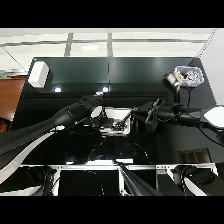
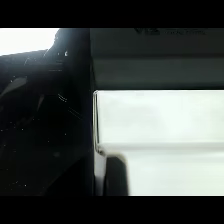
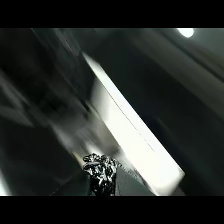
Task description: Fold the box and place the chain.
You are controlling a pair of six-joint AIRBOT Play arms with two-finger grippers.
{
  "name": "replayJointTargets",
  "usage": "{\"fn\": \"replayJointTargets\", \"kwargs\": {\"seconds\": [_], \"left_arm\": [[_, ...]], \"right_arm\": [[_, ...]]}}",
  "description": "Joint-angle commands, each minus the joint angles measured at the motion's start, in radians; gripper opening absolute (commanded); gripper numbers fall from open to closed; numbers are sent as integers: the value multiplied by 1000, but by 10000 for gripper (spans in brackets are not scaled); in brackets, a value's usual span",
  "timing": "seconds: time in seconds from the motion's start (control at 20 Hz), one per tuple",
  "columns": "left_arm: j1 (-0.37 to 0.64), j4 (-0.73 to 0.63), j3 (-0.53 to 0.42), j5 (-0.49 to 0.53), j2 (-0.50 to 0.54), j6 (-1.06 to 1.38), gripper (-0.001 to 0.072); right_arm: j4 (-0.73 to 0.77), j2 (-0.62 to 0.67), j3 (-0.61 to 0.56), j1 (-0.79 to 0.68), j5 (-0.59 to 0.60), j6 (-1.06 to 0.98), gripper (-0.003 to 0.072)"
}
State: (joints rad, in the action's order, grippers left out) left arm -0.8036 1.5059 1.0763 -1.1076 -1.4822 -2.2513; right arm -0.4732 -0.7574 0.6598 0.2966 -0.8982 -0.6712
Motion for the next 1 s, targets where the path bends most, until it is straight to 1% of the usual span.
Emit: {"fn": "replayJointTargets", "kwargs": {"seconds": [0.0,0.1,0.25,0.45,0.5,0.6,0.7,0.75,0.85,0.95], "left_arm": [[0,0,1,0,0,0,25],[0,0,1,0,0,0,25],[0,0,1,0,0,0,25],[0,0,1,0,0,0,25],[0,0,1,0,0,0,25],[0,0,1,0,0,0,25],[0,0,1,1,-1,0,25],[0,0,0,2,-3,0,25],[0,0,0,0,-10,0,25],[0,3,0,-4,-18,0,25]], "right_arm": [[244,22,17,37,116,-41,13],[203,5,11,81,178,-45,13],[186,-50,-18,118,177,-88,14],[43,-110,-61,132,174,-210,14],[3,-119,-63,132,173,-249,26],[-15,-125,-63,132,174,-287,439],[-31,-119,-59,114,150,-286,440],[-69,-109,-46,85,103,-286,440],[-166,-80,-14,-12,-11,-287,440],[-191,-55,-11,-122,-84,-287,440]]}}
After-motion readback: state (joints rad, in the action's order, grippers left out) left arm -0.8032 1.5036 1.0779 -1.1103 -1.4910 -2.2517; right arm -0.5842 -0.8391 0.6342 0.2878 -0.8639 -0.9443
